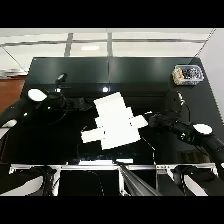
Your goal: Fold the box and place the chain.
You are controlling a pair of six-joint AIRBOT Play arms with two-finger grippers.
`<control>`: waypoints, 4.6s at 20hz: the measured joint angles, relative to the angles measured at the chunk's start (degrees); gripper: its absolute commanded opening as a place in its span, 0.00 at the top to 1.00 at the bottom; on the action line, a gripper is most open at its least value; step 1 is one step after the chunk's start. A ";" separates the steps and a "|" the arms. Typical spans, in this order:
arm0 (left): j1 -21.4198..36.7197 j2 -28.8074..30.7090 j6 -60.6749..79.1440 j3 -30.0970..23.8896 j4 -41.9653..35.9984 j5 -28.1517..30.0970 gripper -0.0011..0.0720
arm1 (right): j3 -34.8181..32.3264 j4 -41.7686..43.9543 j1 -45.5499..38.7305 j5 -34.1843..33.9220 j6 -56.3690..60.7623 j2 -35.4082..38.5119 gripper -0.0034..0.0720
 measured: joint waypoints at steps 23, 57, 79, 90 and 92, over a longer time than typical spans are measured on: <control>-6.88 -22.97 27.32 14.03 -10.34 -36.09 0.26 | -0.28 -2.40 1.14 -0.68 -0.17 0.07 0.93; -13.70 -5.57 64.76 3.43 -4.04 -11.80 0.95 | 20.13 -53.07 3.65 21.22 -6.38 -0.28 0.01; -18.29 -11.69 53.68 10.64 12.37 -10.08 0.95 | 10.38 -42.93 16.04 11.93 -24.22 -7.17 0.01; -18.34 -11.67 53.68 10.64 13.05 -9.97 0.95 | 10.34 -41.44 20.63 6.60 -31.12 -10.91 0.01; -18.34 -11.67 53.68 10.64 13.05 -9.90 0.95 | 10.34 -41.40 21.24 5.40 -32.04 -11.37 0.01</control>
